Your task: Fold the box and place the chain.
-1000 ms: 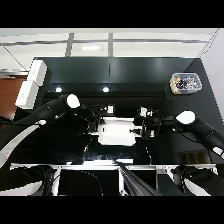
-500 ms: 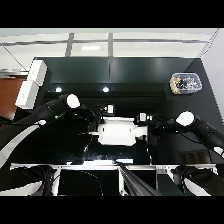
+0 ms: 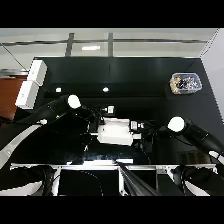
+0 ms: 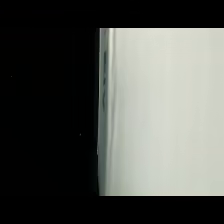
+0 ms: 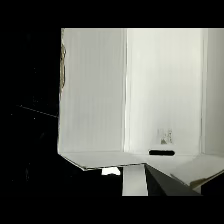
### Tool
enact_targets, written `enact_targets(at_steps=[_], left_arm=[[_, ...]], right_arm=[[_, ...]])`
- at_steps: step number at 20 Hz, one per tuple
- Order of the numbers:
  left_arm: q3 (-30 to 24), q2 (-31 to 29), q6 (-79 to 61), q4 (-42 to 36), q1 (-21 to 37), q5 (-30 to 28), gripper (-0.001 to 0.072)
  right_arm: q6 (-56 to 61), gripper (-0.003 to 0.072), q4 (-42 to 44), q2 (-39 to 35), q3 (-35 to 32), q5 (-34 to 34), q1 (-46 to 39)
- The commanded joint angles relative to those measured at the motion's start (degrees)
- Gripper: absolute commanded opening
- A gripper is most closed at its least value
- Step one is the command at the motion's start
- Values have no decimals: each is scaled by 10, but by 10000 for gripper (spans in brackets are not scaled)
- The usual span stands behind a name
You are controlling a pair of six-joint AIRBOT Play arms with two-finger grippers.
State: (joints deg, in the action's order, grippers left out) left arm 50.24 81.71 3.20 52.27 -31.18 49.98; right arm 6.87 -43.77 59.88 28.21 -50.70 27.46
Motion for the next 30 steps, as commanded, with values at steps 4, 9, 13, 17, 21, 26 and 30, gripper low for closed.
enact_targets(at_steps=[4,9,13,17,21,26,30], left_arm=[[0,1,0,0,0,1,26],[0,1,0,0,0,1,26],[0,1,0,0,0,1,26],[0,1,0,0,0,1,26],[0,1,0,0,0,1,26],[0,1,0,0,0,1,26],[0,1,0,0,0,1,26]], right_arm=[[4,600,53,0,0,91,48],[4,600,52,-1,0,135,53],[2,600,-18,-9,9,122,38],[5,600,-12,-9,37,135,-1],[4,600,-4,-13,42,111,-39],[3,600,1,-13,42,102,-39],[-30,600,42,-10,42,114,-39]])
